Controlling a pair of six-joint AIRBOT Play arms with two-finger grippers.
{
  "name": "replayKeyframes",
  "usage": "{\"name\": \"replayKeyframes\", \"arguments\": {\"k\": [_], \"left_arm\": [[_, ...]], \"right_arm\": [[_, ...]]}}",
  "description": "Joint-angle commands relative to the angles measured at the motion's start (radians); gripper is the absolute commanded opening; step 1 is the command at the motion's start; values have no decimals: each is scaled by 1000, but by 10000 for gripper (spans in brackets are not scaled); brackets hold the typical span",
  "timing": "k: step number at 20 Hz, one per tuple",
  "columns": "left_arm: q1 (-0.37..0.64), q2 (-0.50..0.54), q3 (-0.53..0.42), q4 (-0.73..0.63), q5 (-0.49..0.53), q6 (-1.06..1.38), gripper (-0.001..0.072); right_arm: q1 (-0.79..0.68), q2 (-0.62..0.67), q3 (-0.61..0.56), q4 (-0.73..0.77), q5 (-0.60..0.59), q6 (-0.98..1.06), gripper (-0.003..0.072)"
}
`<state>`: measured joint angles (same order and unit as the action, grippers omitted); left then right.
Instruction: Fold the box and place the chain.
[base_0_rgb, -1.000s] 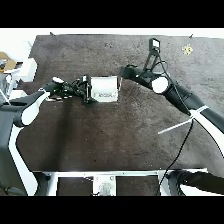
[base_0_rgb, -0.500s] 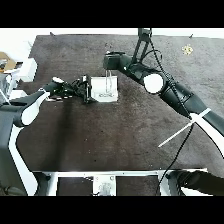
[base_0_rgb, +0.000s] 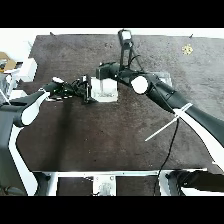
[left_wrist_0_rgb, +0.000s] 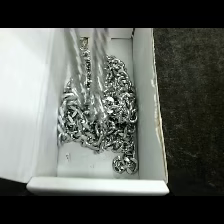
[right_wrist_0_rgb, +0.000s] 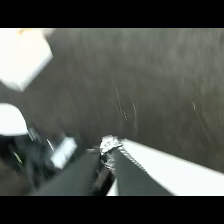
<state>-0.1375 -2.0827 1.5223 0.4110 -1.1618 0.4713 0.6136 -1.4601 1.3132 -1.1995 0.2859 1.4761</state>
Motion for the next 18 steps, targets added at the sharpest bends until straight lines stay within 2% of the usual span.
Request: {"name": "replayKeyframes", "arguments": {"k": [1,3,5,7,13,15,17,18], "left_arm": [[0,1,0,0,1,1,344],[0,1,0,0,0,0,344],[0,1,0,0,0,0,344],[0,1,0,0,1,0,344],[0,1,0,0,1,0,344],[0,1,0,0,1,0,344],[0,1,0,0,1,0,344],[0,1,0,0,1,1,344]], "right_arm": [[-34,-18,2,-131,107,1,271],[-95,2,6,-174,108,0,203],[-176,-6,48,-154,155,-57,203],[-249,-64,143,-18,282,-274,203],[-454,-370,446,539,658,-847,202],[-486,-449,504,655,754,-950,201],[-500,-512,535,724,799,-1001,194],[-500,-532,543,734,816,-1027,123]]}}
